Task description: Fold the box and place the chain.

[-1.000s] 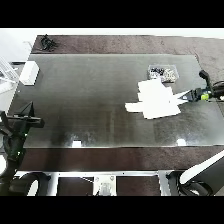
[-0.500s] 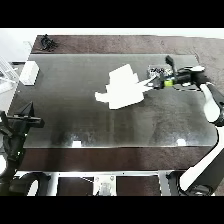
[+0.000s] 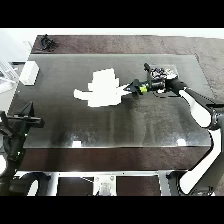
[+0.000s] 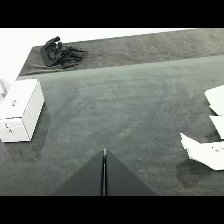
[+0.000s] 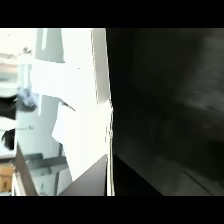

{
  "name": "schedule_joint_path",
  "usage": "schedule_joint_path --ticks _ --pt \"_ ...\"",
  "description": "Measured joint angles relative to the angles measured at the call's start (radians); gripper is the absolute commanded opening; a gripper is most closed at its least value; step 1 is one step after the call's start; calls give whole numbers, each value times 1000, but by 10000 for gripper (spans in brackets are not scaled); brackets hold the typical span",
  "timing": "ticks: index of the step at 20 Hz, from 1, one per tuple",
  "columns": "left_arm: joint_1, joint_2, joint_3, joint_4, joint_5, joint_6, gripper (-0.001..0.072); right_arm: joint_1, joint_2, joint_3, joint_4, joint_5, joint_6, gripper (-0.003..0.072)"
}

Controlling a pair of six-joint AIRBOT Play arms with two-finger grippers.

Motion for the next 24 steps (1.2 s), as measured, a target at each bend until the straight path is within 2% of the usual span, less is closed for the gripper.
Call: schedule_joint_path --ticks 9,10,11,12,13,20,24 --pt "0 0 0 0 -1 0 22 8 12 -66 -56 -106 -27 6" --pt "0 0 0 0 -1 0 281 8 13 -69 -59 -112 -30 7" --pt "0 0 0 0 -1 0 720 8 14 -71 -61 -116 -33 6" --pt "0 0 0 0 -1 0 645 8 15 -72 -61 -118 -36 7" --pt "0 0 0 -2 -3 0 629 8 16 -74 -61 -120 -39 7" --pt "0 -13 23 2 -76 0 629 8 17 -67 -67 -116 -56 7" --pt "0 -109 106 2 -132 0 630 12 17 -60 -67 -111 -80 8"
